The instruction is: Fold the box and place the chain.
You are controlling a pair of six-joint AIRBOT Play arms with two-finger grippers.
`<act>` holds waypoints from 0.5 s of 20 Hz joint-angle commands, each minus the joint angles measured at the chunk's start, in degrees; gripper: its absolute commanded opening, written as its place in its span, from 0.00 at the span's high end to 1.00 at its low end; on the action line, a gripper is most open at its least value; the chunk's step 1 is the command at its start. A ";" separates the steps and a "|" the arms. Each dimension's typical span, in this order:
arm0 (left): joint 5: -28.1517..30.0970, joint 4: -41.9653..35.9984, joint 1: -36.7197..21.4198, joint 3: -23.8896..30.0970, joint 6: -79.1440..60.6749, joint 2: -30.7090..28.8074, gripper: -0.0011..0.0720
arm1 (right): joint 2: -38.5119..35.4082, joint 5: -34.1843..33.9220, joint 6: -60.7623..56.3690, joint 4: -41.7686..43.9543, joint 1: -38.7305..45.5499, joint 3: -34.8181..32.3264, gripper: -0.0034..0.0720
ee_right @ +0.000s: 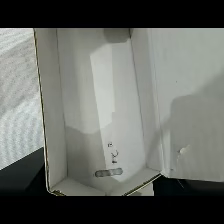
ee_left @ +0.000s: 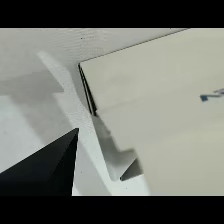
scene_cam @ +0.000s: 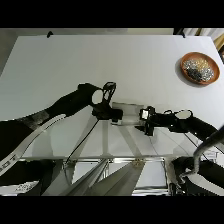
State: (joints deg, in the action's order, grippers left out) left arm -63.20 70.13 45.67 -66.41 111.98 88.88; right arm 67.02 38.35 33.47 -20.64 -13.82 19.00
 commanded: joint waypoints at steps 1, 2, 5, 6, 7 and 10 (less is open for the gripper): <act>-7.91 4.20 2.05 -6.58 5.53 5.05 0.32 | 0.02 0.00 0.00 -0.07 -0.04 -0.02 0.61; -9.05 4.46 2.34 -7.82 6.60 6.03 0.32 | 0.02 0.00 0.00 -0.09 -0.04 -0.02 0.61; -9.40 4.61 2.36 -9.09 8.39 6.47 0.33 | 0.02 0.00 0.00 -0.09 -0.04 -0.02 0.61; -9.51 4.79 2.19 -9.53 9.38 6.47 0.33 | 0.02 0.00 0.00 -0.09 -0.02 -0.02 0.61; -9.57 5.46 2.10 -10.03 10.12 6.47 0.33 | 0.02 0.00 0.00 -0.09 -0.02 -0.02 0.61; -10.67 11.34 2.12 -11.65 14.56 6.75 0.40 | 0.02 0.00 0.00 -0.09 -0.04 -0.02 0.61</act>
